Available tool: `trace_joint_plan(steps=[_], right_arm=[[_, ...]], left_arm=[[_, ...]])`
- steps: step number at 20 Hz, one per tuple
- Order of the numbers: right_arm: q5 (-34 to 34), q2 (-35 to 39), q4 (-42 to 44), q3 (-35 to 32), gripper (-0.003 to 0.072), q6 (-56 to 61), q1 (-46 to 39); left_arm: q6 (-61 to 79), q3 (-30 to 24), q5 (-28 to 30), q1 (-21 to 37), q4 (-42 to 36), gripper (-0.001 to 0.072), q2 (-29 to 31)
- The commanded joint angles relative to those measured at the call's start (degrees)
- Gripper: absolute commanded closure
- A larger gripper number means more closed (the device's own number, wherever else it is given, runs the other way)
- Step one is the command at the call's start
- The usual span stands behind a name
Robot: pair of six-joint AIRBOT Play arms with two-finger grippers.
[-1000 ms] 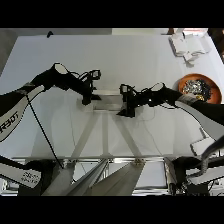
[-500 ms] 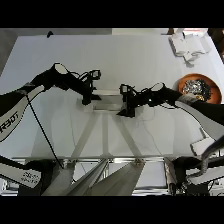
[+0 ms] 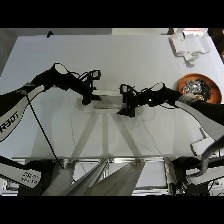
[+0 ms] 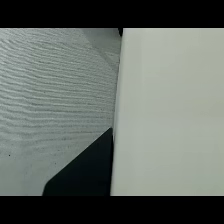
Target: Fold the box and place the chain.
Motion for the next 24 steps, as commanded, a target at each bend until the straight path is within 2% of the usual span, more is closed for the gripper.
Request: trace_joint_plan(steps=[1,11,12,14,20,24], right_arm=[[0.1,0.0,0.0,0.0,0.0128,0.0,0.1],[0.1,0.0,0.0,0.0,0.0128,0.0,0.1],[0.1,0.0,0.0,0.0,0.0128,0.0,0.1],[0.1,0.0,0.0,0.0,0.0128,0.0,0.1],[0.1,0.0,0.0,0.0,0.0128,0.0,0.1],[0.1,0.0,0.0,0.0,0.0128,0.0,0.1]], left_arm=[[0.0,0.0,0.1,0.0,0.0,0.0692,0.0],[0.0,0.0,0.1,0.0,0.0,0.0692,0.0],[0.0,0.0,0.2,0.0,-0.1,0.0669,0.0],[0.0,0.0,0.1,0.0,-0.2,0.0487,0.1],[-0.2,0.0,-0.4,0.7,0.0,0.0474,2.9],[-0.3,0.0,-3.1,4.5,0.5,0.0474,6.1]])
